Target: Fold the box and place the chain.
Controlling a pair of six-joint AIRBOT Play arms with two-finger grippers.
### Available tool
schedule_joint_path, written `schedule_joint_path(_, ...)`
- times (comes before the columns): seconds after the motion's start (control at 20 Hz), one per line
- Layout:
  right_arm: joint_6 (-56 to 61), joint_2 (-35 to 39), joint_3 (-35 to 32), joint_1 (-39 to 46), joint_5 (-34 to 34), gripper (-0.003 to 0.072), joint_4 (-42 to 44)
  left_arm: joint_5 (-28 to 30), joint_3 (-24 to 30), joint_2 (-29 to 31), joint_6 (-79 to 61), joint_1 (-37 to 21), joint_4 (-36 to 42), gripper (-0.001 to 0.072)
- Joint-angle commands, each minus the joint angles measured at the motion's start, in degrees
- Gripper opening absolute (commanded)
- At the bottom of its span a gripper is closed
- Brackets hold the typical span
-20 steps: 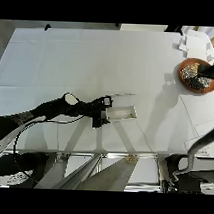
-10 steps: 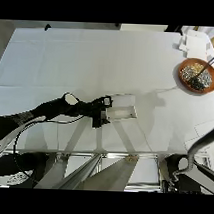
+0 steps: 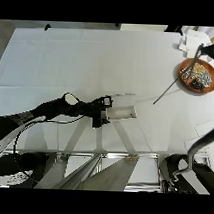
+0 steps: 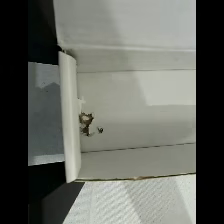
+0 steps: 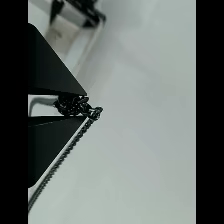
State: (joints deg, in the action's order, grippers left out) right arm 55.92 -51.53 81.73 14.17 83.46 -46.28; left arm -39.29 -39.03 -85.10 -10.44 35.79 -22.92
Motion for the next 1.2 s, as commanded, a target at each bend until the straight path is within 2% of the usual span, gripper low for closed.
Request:
schedule_joint_path(0.0, -0.9, 1.14, 0.04, -10.43, 1.49, 0.001, -1.05, 0.02, 0.02, 0.04, 0.0, 0.0, -0.02, 0.0251)
schedule_joint_path(0.15, 0.2, 1.14, 0.04, -16.55, 1.49, 0.001, -5.31, 0.02, 0.02, 0.04, -0.02, 0.0, -0.02, 0.0251)
schedule_joint_path(0.6, 2.51, 1.03, 0.02, -27.3, 0.87, 0.001, -4.76, 0.02, 0.02, 0.04, -0.02, 0.02, -0.02, 0.0251)
schedule_joint_path(0.8, 3.17, 0.9, 0.0, -28.04, 0.46, 0.001, -9.11, 0.02, 0.02, 0.04, -0.02, 0.0, -0.02, 0.0251)
schedule_joint_path(1.15, 4.07, 0.79, -5.51, -28.04, -4.72, 0.001, -7.28, 0.04, 0.02, 0.04, 0.0, 0.0, -0.02, 0.0251)
